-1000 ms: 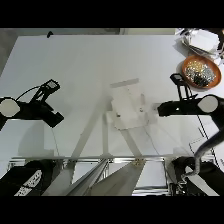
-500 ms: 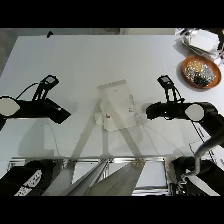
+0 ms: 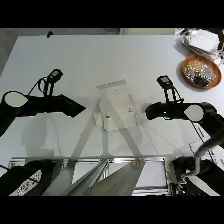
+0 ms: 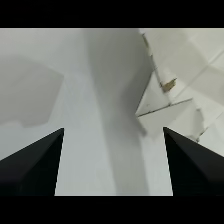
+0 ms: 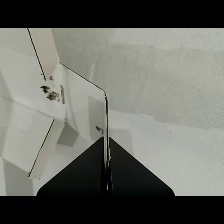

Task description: Fold the box and place the chain.

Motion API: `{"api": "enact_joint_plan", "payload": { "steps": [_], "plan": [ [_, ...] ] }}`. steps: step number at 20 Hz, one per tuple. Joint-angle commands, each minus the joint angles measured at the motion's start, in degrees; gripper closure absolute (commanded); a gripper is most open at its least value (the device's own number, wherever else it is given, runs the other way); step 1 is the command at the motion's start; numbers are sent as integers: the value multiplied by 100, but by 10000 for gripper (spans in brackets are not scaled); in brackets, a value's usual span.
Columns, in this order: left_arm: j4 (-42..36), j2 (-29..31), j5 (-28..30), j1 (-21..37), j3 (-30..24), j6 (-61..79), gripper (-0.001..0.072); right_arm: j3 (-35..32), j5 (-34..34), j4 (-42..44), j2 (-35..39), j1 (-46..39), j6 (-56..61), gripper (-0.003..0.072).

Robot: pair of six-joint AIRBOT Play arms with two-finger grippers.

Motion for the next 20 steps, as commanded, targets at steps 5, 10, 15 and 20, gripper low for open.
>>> {"api": "enact_joint_plan", "payload": {
  "steps": [5, 10, 15, 20],
  "plan": [
    [-916, -1143, 389, -131, 4, 199, 19, -2, 98, 0, 4, 7, -11, 676],
    [-1043, -1593, -90, -133, 966, 485, 20, -2, 184, 0, 4, 7, -11, 676],
    [-1056, -2992, -1582, -271, 2391, 1010, 19, -2, 186, 0, 4, 7, -11, 676],
    [-1482, -3790, -1563, -590, 2693, 1436, 19, -2, 190, 4, 7, 7, -11, 676]
  ]
}}
